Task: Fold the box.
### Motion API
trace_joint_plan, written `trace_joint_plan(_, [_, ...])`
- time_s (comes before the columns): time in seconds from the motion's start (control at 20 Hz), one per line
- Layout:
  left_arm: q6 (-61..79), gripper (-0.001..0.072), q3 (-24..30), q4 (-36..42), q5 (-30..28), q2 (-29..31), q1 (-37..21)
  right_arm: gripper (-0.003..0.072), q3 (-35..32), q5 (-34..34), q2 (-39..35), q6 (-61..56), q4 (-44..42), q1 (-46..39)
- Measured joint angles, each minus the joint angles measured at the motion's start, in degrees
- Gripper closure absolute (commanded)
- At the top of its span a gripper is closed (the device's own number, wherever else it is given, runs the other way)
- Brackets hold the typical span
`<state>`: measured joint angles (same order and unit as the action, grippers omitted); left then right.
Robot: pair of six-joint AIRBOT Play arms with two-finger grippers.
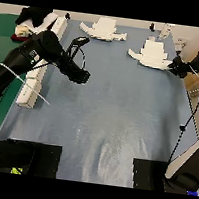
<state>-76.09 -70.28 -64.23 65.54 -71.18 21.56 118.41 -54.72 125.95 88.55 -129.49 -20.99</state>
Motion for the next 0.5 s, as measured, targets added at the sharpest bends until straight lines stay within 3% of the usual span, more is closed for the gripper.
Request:
trace_joint_plan(0.1, [0.0,0.0698,0.0,-0.02,0.0,0.0,0.0,0.053,0.11,0.85,0.46,1.2,-2.14,0.13])
trace_joint_plan(0.2, [-0.02,0.0698,0.0,-0.02,0.0,0.0,0.0,0.0545,0.15,1.11,0.83,2.47,-4.37,0.63])
trace_joint_plan(0.25, [-0.02,0.0698,0.0,-0.02,0.0,0.0,0.0,0.0676,0.2,1.2,0.9,2.99,-5.51,0.92])
trace_joint_plan(0.5, [-0.02,0.0698,0.0,0.0,0.0,0.0,0.0,0.0687,0.48,-1.22,0.2,4.13,-10.32,2.75])
